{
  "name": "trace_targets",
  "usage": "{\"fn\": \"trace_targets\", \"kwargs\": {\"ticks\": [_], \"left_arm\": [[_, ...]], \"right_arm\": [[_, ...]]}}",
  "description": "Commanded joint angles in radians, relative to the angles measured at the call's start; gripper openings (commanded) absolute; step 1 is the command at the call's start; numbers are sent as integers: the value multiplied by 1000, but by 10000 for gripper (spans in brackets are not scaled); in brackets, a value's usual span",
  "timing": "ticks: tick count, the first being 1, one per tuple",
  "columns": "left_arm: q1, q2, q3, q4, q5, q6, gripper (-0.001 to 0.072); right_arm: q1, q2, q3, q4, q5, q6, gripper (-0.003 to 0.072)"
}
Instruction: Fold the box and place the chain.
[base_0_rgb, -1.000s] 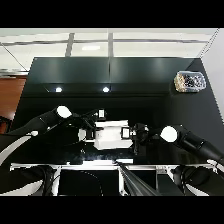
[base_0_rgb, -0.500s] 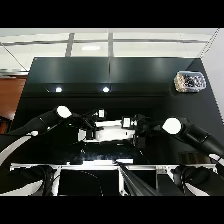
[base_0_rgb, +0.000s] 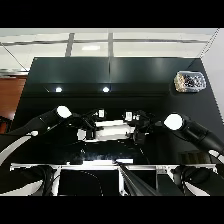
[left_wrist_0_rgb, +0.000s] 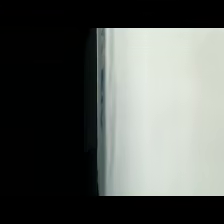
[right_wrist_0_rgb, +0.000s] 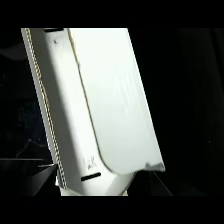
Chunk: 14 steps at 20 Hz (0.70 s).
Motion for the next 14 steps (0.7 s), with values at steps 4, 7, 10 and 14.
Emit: {"fn": "trace_targets", "kwargs": {"ticks": [4,7,10,14], "left_arm": [[0,0,1,1,0,1,26],[0,0,1,0,-1,0,26],[0,0,1,0,-1,0,26],[0,0,1,0,-8,0,26]], "right_arm": [[-2,-79,-12,145,38,-178,637],[-2,-121,-41,148,34,-255,637],[-2,-155,-52,171,11,-298,637],[-2,-198,-52,186,-15,-320,637]]}}
